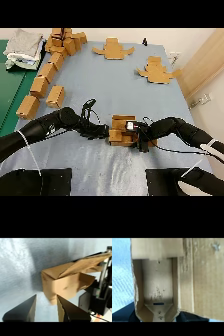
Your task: Fold the box.
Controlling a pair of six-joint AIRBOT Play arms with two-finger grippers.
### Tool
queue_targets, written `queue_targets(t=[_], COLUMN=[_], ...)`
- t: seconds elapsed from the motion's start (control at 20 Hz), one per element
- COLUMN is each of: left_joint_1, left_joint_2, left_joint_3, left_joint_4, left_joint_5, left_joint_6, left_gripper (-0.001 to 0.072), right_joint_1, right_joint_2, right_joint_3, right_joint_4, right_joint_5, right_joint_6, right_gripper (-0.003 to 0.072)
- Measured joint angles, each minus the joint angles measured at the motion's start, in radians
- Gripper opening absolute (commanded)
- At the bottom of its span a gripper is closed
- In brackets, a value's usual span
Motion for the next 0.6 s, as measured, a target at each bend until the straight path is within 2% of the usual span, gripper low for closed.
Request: queue_targets(t=[0.25,0.6], left_joint_1=[0.003,0.003], left_joint_2=[-0.014,-0.031], left_joint_3=[0.008,0.01], left_joint_4=[-0.106,-0.141], left_joint_5=[-0.004,0.026], left_joint_6=[0.111,0.144], left_gripper=[0.0394,0.0394], right_joint_1=[0.0,0.0], right_joint_2=[0.0,0.0], right_joint_3=[0.0,0.0], right_joint_4=[0.0,0.0], right_joint_5=[0.0,0.0], right_joint_6=[0.0,0.0], right_gripper=[0.0555,0.0556])
